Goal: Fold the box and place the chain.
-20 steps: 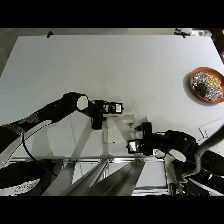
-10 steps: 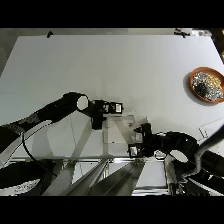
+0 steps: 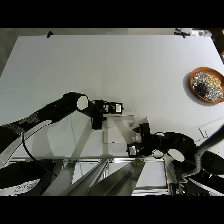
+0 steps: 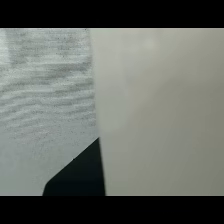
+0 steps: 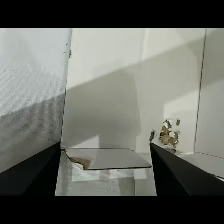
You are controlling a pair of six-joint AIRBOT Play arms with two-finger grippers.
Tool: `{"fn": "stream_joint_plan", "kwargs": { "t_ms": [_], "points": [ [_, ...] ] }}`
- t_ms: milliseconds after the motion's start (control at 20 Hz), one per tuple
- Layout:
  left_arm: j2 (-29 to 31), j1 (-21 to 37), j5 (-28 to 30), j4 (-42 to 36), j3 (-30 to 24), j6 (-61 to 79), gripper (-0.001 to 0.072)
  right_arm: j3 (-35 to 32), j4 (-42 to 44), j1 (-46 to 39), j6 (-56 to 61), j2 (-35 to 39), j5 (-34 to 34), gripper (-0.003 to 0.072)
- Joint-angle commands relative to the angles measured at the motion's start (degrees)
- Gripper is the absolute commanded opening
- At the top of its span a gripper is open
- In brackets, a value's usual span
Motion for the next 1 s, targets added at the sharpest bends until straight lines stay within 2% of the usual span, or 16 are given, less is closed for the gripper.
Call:
{"fn": "stream_joint_plan", "kwargs": {
  "t_ms": [0, 550, 950],
  "points": [
    [0.0, 0.0, 0.0, 0.0, 0.0, 0.0, 0.0012, 0.0, 1.7, 0.0, -0.2, -1.0, -5.1, 0.0589],
    [0.0, 0.0, 0.0, 0.0, 0.0, 0.0, 0.0012, 0.0, 1.1, -1.1, 4.8, 9.3, -4.6, 0.0589],
    [0.0, 0.0, 0.0, 0.0, 0.0, 0.0, 0.0012, 0.0, 7.8, -9.0, 5.4, 9.7, -4.5, 0.059]
  ]
}}
